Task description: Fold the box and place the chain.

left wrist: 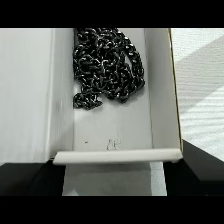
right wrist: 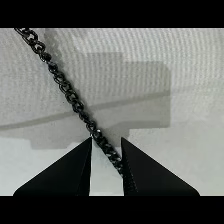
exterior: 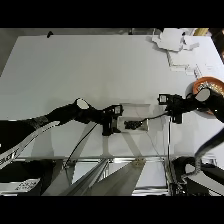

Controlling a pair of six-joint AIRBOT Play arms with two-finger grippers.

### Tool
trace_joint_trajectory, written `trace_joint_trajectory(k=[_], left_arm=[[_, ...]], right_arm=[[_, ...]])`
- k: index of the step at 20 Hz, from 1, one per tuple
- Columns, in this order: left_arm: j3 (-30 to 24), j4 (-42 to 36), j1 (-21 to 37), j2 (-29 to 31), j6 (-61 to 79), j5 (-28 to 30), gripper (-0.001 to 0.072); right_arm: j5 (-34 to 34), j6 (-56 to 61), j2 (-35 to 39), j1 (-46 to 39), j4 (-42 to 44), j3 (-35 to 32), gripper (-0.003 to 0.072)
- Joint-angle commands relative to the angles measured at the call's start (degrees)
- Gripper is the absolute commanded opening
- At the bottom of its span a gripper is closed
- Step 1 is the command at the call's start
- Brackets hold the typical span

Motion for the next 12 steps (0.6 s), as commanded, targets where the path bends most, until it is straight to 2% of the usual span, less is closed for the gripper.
trace_joint_trajectory(k=[1,12], left_arm=[[-0.02,0.02,0.0,0.02,0.02,0.02,0.021],[-0.02,0.02,0.0,0.02,0.02,0.02,0.021]], right_arm=[[-0.09,-1.49,-0.15,-0.04,-0.31,0.0,0.0203],[-0.7,-4.31,-0.22,-0.04,-0.28,-0.02,0.0203]])
